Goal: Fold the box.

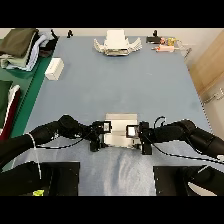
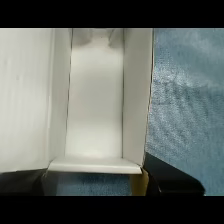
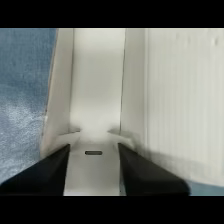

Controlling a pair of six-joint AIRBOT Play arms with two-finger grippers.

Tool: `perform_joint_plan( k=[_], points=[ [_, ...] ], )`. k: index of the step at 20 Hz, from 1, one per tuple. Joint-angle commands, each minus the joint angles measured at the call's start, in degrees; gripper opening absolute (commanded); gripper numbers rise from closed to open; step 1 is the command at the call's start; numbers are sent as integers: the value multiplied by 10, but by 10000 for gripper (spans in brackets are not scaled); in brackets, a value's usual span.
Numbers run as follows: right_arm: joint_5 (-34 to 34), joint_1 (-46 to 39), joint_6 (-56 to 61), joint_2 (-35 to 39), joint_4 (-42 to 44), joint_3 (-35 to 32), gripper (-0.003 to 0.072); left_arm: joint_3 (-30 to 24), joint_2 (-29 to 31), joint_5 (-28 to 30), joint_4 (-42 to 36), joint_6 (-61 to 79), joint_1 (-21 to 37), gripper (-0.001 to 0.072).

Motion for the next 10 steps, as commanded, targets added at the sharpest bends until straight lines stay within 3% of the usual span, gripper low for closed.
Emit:
perform_joint_plan(
  k=[1,5,8,10],
  points=[
    [16,7,3,-11,12,0,587,0,0,0,-1,-1,0,471],
    [16,7,31,-10,12,0,587,0,0,0,-1,-1,0,472],
    [6,7,139,-3,-14,1,551,0,0,0,-1,-1,0,472],
    [-31,7,266,10,-76,3,188,0,0,0,-1,-1,0,472]
  ],
)
